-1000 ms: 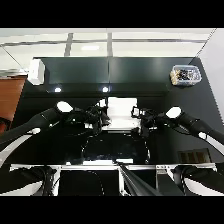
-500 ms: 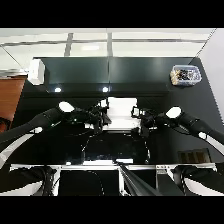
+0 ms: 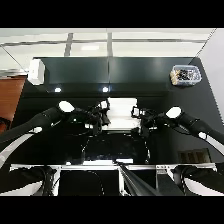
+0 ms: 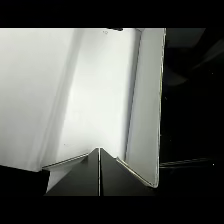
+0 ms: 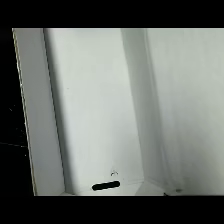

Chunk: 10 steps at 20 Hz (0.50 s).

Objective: Fold the box and place the chain.

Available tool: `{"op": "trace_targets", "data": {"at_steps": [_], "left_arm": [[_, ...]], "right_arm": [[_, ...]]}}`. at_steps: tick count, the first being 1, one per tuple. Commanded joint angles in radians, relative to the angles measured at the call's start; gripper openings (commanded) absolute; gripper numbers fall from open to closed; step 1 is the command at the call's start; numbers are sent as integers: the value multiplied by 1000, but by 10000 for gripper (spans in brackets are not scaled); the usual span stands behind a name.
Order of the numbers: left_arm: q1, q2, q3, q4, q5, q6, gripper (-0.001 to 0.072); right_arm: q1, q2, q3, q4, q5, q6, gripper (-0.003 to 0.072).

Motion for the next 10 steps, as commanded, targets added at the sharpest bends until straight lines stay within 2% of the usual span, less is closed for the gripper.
{"op": "trace_targets", "data": {"at_steps": [1,3,5,7,10], "left_arm": [[39,47,21,266,-39,-294,23],[104,125,24,455,-21,-572,24],[211,182,22,557,-16,-852,24],[359,175,16,562,-74,-1246,25],[542,144,-26,427,-203,-1353,26]], "right_arm": [[1,0,1,0,0,1,197],[1,0,1,0,0,1,197],[1,-1,1,0,0,1,197],[1,0,1,0,0,1,197],[1,-1,1,0,0,1,196]]}}
